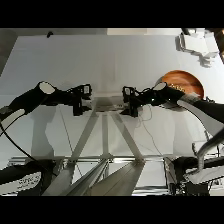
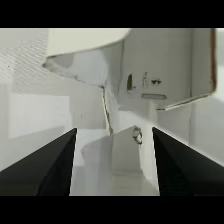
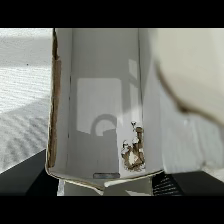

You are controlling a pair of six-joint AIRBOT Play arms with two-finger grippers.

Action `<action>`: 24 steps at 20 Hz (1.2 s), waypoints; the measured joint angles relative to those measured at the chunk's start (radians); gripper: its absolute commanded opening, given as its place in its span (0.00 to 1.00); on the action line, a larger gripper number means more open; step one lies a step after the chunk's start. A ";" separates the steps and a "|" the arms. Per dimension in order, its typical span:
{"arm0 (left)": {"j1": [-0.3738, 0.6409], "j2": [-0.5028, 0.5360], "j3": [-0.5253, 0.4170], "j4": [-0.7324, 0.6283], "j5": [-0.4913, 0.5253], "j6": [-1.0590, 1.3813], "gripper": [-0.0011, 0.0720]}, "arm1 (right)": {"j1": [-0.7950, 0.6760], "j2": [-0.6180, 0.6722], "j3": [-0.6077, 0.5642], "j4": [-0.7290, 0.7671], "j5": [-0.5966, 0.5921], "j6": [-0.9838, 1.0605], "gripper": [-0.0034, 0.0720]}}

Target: Fold the box and place the chain.

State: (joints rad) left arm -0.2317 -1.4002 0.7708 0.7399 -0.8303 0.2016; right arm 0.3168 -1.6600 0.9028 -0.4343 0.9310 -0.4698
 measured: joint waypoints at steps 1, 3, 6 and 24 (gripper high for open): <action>0.000 -0.005 0.000 -0.008 -0.008 0.006 0.71 | 0.000 0.000 0.000 0.000 0.000 0.000 0.73; 0.000 -0.011 -0.001 -0.016 -0.048 0.026 0.70 | 0.000 0.000 0.000 0.000 0.000 0.000 0.73; 0.000 -0.016 -0.001 -0.027 -0.105 0.058 0.70 | 0.000 0.000 0.000 0.000 0.000 0.000 0.73; -0.027 -0.018 -0.001 -0.122 -0.090 0.245 0.23 | 0.000 0.000 0.000 0.000 0.000 0.000 0.73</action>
